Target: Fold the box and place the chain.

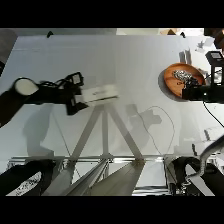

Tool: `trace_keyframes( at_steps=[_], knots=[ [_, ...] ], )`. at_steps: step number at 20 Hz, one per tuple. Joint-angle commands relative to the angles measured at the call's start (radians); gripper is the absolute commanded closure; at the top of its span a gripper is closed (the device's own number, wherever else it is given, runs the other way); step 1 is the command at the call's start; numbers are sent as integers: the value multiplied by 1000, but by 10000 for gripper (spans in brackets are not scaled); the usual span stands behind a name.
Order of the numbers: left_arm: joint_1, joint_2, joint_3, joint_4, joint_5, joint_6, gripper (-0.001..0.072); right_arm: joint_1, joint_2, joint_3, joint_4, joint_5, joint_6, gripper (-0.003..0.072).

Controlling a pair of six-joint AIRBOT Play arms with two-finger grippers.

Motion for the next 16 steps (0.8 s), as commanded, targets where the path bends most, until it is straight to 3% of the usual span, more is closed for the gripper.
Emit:
trace_keyframes(
  at_steps=[1, 3, 4, 6, 8, 10, 11, 13, 16],
  knots=[
    [37, 204, 1, 590, -106, -592, 703, -1, 1, 0, 9, 0, 0, 676],
    [102, 262, 1, 778, -132, -799, 703, -1, 1, 0, 8, -4, 0, 676],
    [151, 282, 1, 785, -97, -843, 703, -1, 1, 0, 8, -6, 0, 676],
    [278, 296, 0, 662, 52, -880, 701, -1, 1, 0, 8, -6, 0, 676],
    [412, 293, -29, 454, 273, -882, 705, -1, 1, 0, 8, -6, 0, 676],
    [518, 292, -118, 257, 534, -884, 705, -1, 1, 0, 8, -6, 0, 676],
    [547, 286, -175, 241, 635, -869, 705, -1, 1, 0, 8, -6, 0, 676],
    [566, 244, -264, 279, 703, -810, 704, -1, 1, 0, 8, -6, 0, 676],
    [567, 101, -352, 295, 761, -757, 704, -1, 1, 0, 8, -6, 0, 676]
  ],
)
